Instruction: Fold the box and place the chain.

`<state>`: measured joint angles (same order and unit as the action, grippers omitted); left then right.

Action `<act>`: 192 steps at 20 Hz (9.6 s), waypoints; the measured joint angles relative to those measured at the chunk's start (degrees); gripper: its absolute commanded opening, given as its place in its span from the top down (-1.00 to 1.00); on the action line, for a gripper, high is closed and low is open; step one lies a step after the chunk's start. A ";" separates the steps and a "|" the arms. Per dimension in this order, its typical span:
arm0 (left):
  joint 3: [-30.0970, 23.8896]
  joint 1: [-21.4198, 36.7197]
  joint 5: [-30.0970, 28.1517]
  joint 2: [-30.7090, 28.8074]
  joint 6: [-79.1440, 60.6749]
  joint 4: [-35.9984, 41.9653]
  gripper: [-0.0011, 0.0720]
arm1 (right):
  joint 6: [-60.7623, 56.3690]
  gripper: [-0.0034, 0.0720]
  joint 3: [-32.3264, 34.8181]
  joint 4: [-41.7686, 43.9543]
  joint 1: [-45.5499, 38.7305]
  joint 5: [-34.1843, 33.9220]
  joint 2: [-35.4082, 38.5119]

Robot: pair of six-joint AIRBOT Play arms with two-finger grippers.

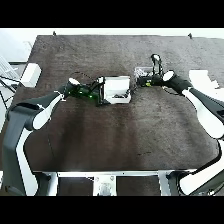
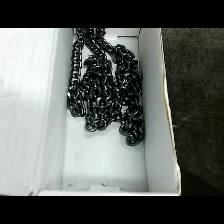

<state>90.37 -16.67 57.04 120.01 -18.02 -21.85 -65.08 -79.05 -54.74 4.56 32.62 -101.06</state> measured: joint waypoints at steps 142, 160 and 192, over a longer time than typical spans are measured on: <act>0.00 0.00 0.00 0.00 0.02 0.02 0.01 | -15.17 -0.47 16.83 -32.63 22.34 -13.35 25.64; 0.00 0.00 0.00 0.00 0.02 0.02 0.01 | 36.76 -0.19 -0.46 8.61 -5.22 7.56 15.13; 0.00 0.00 0.00 0.00 0.00 0.02 0.01 | 47.52 -0.24 -20.52 13.38 4.57 43.82 -7.19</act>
<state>90.37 -16.67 57.04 120.01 -18.02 -21.82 -17.56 -99.57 -41.36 9.13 76.44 -108.25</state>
